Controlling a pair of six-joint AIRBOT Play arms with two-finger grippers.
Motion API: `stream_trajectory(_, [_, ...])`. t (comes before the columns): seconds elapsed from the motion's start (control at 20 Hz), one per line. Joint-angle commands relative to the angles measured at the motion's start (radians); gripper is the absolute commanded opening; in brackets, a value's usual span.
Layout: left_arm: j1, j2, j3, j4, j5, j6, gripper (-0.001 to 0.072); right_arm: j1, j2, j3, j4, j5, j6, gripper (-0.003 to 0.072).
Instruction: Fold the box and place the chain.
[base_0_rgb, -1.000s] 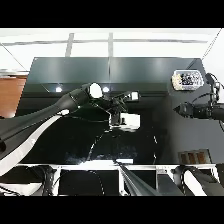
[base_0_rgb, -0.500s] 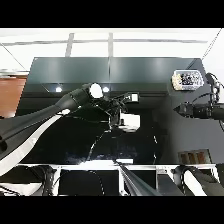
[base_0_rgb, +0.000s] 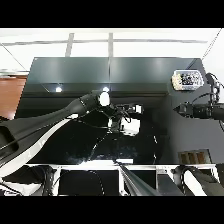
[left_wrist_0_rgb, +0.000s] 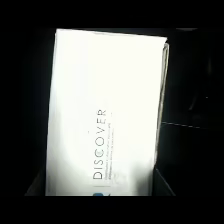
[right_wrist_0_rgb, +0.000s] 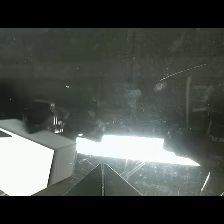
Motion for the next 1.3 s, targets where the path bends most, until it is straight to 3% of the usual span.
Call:
stream_trajectory(0.0, [-0.018,0.010,0.000,0.095,0.019,-0.100,0.0335,0.000,0.000,0.000,0.000,-0.002,-0.001,0.0017])
stream_trajectory(0.05, [-0.010,0.026,0.001,0.137,0.019,-0.170,0.0286,0.000,0.000,0.000,0.000,-0.002,0.000,0.0017])
stream_trajectory(0.25, [0.130,0.119,0.000,0.372,-0.033,-0.443,0.0278,-0.001,0.000,0.000,0.000,-0.005,0.007,0.0017])
stream_trajectory(0.4, [0.371,0.188,0.001,0.512,-0.065,-0.594,0.0278,0.000,0.000,0.000,0.001,-0.023,0.019,0.0017])
stream_trajectory(0.55, [0.683,0.206,0.017,0.525,-0.058,-0.700,0.0279,0.000,0.000,0.000,0.023,-0.029,0.018,0.0017])
stream_trajectory(0.7, [0.964,0.153,0.086,0.511,-0.029,-0.863,0.0292,0.000,0.000,0.000,0.046,-0.034,0.018,0.0017])
stream_trajectory(0.8, [1.083,0.076,0.181,0.476,-0.043,-0.862,0.0293,0.001,0.000,0.000,0.050,-0.050,0.020,0.0017])
stream_trajectory(0.95, [1.146,-0.084,0.357,0.420,-0.043,-0.849,0.0293,0.002,0.000,0.000,0.075,-0.093,0.030,0.0017])
stream_trajectory(1.05, [1.133,-0.197,0.473,0.336,-0.069,-0.756,0.0293,0.015,0.000,0.000,0.097,-0.121,0.029,0.0018])
stream_trajectory(1.25, [1.104,-0.362,0.658,0.333,-0.072,-0.801,0.0294,0.063,0.000,0.000,0.097,-0.157,0.030,0.0017])
